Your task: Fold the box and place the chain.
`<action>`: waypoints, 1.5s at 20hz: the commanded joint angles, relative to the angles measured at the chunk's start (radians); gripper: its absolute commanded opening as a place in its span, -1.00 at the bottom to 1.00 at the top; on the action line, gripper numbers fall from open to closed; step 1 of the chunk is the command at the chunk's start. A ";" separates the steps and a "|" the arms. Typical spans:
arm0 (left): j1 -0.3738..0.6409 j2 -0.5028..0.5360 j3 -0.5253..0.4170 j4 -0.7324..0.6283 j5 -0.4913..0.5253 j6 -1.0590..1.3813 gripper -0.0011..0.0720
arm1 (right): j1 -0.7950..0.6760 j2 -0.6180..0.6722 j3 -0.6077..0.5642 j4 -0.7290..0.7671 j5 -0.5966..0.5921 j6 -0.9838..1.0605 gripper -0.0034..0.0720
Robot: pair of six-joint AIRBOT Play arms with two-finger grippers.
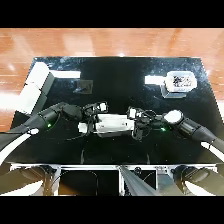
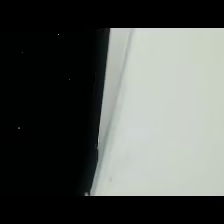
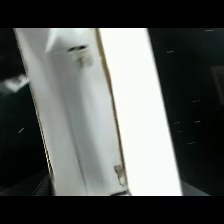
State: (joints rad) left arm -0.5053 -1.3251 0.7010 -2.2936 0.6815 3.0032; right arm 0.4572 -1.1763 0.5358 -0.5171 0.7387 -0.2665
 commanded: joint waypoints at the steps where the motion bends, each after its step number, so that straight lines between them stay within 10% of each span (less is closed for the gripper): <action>1: -0.001 0.000 0.001 0.000 -0.004 0.000 -0.92 | 0.000 -0.004 0.000 -0.109 0.039 0.023 1.00; 30: -0.037 0.000 0.000 0.005 0.077 -0.029 -0.93 | 0.050 -0.018 -0.002 -0.216 -0.032 0.170 1.00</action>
State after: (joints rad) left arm -0.5423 -1.3247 0.7021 -2.2932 0.7589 2.9734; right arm 0.5060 -1.1934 0.5346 -0.7170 0.7181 -0.1146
